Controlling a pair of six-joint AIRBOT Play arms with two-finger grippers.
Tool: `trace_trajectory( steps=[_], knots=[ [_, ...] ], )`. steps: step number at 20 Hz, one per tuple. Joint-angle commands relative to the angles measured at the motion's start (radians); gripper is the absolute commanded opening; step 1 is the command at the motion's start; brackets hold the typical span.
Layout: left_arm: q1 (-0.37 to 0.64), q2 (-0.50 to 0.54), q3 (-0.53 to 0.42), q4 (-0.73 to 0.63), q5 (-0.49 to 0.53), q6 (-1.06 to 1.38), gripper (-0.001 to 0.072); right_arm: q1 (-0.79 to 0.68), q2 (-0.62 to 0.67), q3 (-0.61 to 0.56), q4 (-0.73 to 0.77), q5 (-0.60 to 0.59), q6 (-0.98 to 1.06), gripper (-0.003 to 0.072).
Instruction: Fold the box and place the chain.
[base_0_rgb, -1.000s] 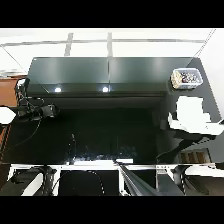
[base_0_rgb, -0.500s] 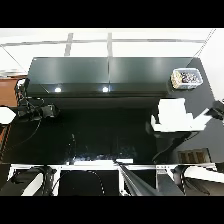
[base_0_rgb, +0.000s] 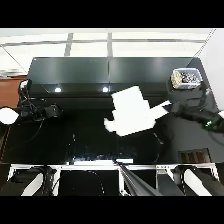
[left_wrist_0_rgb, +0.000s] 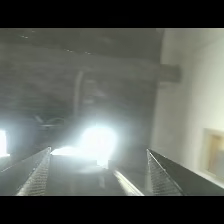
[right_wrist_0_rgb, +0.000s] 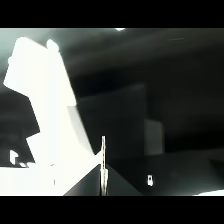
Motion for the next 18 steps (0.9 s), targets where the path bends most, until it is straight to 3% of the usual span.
trace_trajectory(
  steps=[1,3,5,7,11,18],
  knots=[
    [-0.027,-0.074,-0.003,-0.328,0.008,0.182,0.0712,0.285,0.101,-0.170,0.231,-0.285,-0.079,0.0015],
    [-0.034,-0.176,0.006,-0.637,-0.027,0.392,0.0712,0.426,0.101,-0.171,0.237,-0.386,-0.078,0.0015],
    [-0.034,-0.304,0.048,-0.810,-0.125,0.545,0.0712,0.509,0.101,-0.171,0.237,-0.459,-0.077,0.0015],
    [-0.048,-0.425,0.103,-0.805,-0.195,0.556,0.0712,0.533,0.101,-0.171,0.240,-0.471,-0.074,0.0015],
    [-0.136,-0.602,0.212,-0.763,-0.238,0.604,0.0712,0.535,0.101,-0.171,0.247,-0.470,-0.074,0.0016],
    [-0.207,-0.859,0.377,-0.769,-0.541,0.699,0.0706,0.535,0.101,-0.171,0.251,-0.470,-0.074,0.0015]
  ],
)
